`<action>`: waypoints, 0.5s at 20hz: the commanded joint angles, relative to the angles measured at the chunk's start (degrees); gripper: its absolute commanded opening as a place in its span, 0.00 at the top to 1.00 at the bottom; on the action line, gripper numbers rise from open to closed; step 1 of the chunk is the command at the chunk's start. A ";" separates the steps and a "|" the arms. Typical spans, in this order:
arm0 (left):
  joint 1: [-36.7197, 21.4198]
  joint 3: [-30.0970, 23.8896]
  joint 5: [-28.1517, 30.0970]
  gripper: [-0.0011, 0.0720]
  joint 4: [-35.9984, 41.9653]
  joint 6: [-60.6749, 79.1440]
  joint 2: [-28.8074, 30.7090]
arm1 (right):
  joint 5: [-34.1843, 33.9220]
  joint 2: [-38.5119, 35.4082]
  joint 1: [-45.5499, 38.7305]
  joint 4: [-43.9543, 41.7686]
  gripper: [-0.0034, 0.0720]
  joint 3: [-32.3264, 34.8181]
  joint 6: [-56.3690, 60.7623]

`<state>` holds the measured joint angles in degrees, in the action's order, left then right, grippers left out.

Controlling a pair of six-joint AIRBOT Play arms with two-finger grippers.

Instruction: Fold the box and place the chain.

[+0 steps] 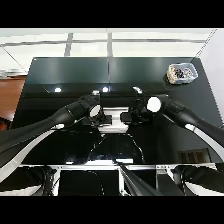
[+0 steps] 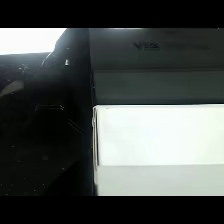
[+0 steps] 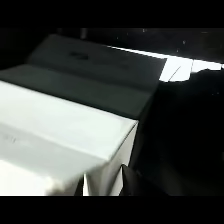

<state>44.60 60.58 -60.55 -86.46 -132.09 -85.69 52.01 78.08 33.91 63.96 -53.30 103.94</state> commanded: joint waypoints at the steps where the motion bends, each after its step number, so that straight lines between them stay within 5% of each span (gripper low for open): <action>1: 0.00 0.04 0.07 0.94 0.17 0.15 0.04 | 6.21 4.74 4.48 12.04 0.61 -6.08 11.78; 9: 0.00 0.04 0.07 0.94 0.17 0.15 0.04 | 10.97 10.01 9.79 21.22 0.62 -11.72 23.21; 10: 0.00 0.04 0.09 0.94 0.17 0.15 0.04 | 11.10 10.01 9.79 21.40 0.77 -11.72 23.45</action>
<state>44.62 60.58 -60.40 -86.26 -131.92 -85.69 62.13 87.15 42.78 82.98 -64.18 123.79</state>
